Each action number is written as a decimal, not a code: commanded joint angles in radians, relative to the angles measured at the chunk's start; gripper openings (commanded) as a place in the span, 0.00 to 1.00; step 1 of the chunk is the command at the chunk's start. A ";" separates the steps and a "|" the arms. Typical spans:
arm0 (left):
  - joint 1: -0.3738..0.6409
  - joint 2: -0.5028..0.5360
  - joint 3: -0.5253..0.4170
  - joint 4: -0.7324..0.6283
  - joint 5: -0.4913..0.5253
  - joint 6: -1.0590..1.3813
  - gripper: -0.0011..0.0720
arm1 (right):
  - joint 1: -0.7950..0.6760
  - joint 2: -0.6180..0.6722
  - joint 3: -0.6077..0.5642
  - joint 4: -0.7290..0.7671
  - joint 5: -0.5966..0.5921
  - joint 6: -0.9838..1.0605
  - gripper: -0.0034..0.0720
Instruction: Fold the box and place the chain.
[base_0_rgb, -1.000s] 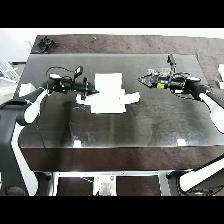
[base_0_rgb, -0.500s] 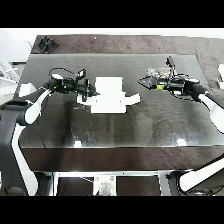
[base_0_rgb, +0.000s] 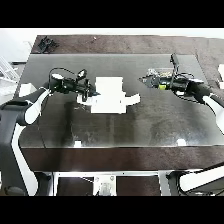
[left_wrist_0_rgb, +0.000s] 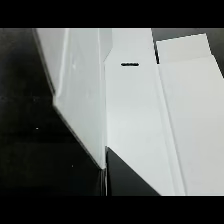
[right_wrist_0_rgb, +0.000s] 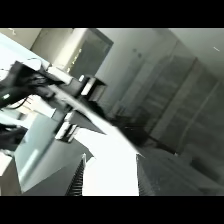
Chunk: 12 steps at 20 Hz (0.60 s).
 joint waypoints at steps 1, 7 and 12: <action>0.000 -0.001 0.000 0.006 0.005 -0.001 0.04 | 0.039 0.184 -0.150 -0.010 -0.012 -0.174 0.52; -0.001 -0.001 0.000 0.006 0.007 -0.003 0.04 | 0.282 0.380 -0.335 -0.359 -0.497 -0.437 0.82; 0.000 -0.001 0.000 0.005 0.007 -0.003 0.04 | 0.358 0.307 -0.346 -0.426 -0.540 -0.702 0.90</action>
